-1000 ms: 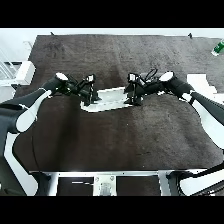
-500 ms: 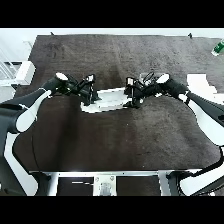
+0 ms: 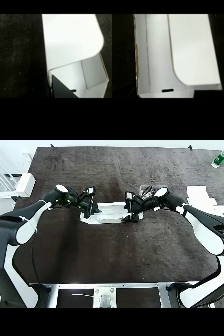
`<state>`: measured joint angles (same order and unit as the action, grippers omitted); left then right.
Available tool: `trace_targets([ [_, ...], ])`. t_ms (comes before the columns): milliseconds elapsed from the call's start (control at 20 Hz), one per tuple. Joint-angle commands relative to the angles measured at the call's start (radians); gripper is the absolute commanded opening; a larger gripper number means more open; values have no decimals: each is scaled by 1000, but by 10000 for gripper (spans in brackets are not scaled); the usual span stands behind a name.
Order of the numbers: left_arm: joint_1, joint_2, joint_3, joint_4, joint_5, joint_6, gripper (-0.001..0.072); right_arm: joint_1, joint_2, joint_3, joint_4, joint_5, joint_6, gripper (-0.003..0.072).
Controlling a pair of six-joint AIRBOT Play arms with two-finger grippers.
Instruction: Fold the box and place the chain.
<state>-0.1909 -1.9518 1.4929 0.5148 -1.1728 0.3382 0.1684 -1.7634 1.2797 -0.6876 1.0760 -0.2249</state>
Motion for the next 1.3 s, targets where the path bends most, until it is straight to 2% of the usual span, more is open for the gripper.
trace_targets([
  [0,1,0,1,0,2,0,21,-11,-29,2,44,7,-49,703],
  [450,1,0,1,0,2,0,21,-27,-121,82,52,105,-48,703],
  [1250,1,0,1,0,2,0,21,-27,-167,98,89,114,-66,701],
])
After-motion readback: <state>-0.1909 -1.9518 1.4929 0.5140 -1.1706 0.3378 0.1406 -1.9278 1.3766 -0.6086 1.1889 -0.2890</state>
